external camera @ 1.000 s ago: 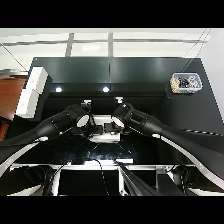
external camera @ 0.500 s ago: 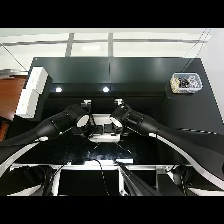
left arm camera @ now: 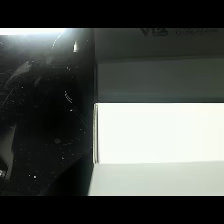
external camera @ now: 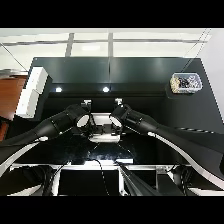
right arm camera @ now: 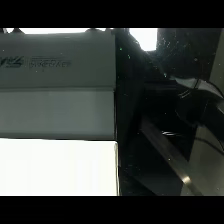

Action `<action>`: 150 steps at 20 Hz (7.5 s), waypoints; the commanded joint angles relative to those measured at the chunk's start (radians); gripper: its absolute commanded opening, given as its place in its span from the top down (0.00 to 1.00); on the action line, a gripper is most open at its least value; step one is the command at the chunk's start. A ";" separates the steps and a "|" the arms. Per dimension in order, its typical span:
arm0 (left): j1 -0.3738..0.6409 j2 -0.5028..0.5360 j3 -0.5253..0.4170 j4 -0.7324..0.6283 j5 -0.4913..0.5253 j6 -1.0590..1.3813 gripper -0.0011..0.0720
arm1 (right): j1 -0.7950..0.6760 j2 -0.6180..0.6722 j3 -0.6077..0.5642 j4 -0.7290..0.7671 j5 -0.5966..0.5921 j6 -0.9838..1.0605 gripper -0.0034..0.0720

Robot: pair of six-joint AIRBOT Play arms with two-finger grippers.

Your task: Fold the box and place the chain.

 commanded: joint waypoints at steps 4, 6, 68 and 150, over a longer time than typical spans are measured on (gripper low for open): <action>0.000 -0.001 0.000 0.001 0.001 0.000 0.95 | 0.001 0.000 0.000 0.006 0.003 -0.005 0.92; 0.000 -0.001 0.000 0.001 0.001 0.000 0.95 | 0.001 0.002 0.000 0.005 0.003 -0.007 0.92; 0.005 0.000 0.000 -0.020 -0.007 0.000 0.95 | -1.055 0.280 0.019 -0.158 -0.216 -0.557 0.01; 0.008 0.000 0.000 0.034 0.020 0.000 0.95 | -0.050 0.144 -0.130 0.087 -0.104 -0.116 0.48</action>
